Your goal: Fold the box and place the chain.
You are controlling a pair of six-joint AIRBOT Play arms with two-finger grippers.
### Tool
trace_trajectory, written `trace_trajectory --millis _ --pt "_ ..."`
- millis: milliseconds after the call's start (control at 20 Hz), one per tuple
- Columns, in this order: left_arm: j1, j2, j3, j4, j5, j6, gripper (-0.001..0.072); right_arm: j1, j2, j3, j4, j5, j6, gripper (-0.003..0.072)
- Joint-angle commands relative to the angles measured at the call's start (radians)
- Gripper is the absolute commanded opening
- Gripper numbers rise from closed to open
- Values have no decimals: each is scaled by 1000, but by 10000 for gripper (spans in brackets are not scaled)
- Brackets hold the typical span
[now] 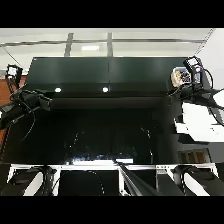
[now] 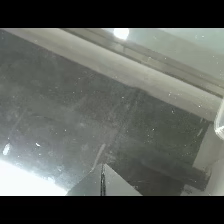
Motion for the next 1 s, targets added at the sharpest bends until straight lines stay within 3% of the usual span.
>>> trace_trajectory --millis 0,700,800,950 --pt "0 0 0 0 0 0 30 0 1 -1 0 0 0 15" --pt "-1 0 0 -1 0 0 30 0 1 -1 7 -1 1 15" --pt "0 0 0 -1 1 0 30 0 1 -1 8 -43 1 15" --pt "-1 0 0 -1 1 0 30 0 1 -1 94 -72 1 15"
